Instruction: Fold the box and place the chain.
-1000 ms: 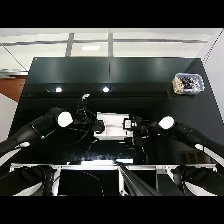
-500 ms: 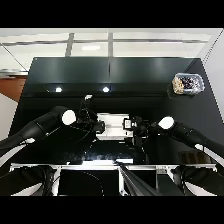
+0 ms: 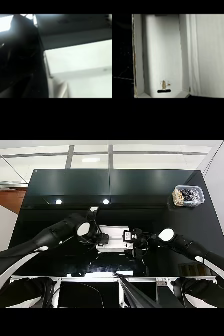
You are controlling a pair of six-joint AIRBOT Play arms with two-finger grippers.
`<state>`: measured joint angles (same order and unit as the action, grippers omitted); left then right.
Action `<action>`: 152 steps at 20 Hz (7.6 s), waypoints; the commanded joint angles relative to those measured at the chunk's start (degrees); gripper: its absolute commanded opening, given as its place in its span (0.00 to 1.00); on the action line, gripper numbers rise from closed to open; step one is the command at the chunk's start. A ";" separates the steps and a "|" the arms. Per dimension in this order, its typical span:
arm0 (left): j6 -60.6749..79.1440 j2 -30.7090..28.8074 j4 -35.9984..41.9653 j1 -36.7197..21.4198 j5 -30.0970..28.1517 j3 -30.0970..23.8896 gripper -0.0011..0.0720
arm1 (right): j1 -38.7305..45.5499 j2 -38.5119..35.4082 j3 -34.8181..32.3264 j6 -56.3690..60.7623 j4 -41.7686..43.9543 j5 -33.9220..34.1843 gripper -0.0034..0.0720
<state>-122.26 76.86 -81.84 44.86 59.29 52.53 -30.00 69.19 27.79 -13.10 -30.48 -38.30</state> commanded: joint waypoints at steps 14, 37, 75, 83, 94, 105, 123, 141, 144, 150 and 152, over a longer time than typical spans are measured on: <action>-10.27 4.74 -5.16 3.30 4.26 4.22 0.33 | 0.00 0.00 0.00 0.00 0.00 -0.02 0.67; -13.22 4.94 -7.54 5.07 4.72 5.31 0.51 | 0.00 0.00 -0.02 0.00 0.00 -0.02 0.67; -13.22 7.08 -7.67 5.07 5.60 5.46 0.06 | 3.45 -9.86 -0.04 14.21 -19.58 -6.86 0.97; -13.20 7.10 -7.67 5.07 5.70 5.46 0.06 | -0.31 -7.82 -0.02 12.04 -11.34 -2.14 0.74; -13.20 7.10 -7.67 5.07 5.75 5.46 0.06 | -4.00 -5.42 -0.02 12.72 -2.38 1.62 0.36; -13.20 7.10 -7.67 5.07 5.73 5.46 0.06 | -3.85 -5.38 -0.02 14.51 -3.43 3.04 0.37; -13.20 7.13 -7.72 5.07 5.27 5.46 0.06 | 35.78 -12.63 -7.17 91.10 -14.51 -26.25 0.10; -13.20 7.13 -7.67 5.07 5.77 5.46 0.06 | 18.32 -3.80 2.97 80.96 -2.47 -26.86 0.72; -13.20 7.13 -7.69 5.07 5.77 5.46 0.06 | 17.64 -3.78 3.08 80.65 -2.45 -26.84 0.97; -13.20 7.13 -7.69 5.07 5.75 5.46 0.06 | 8.41 -3.78 5.01 81.33 -2.99 -18.88 0.89; -13.20 7.13 -7.69 5.07 5.75 5.46 0.06 | 5.66 -3.78 6.73 86.16 -6.08 -15.67 0.79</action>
<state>-135.44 83.94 -89.54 49.95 64.99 58.00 -20.40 65.36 32.73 68.82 -33.71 -58.85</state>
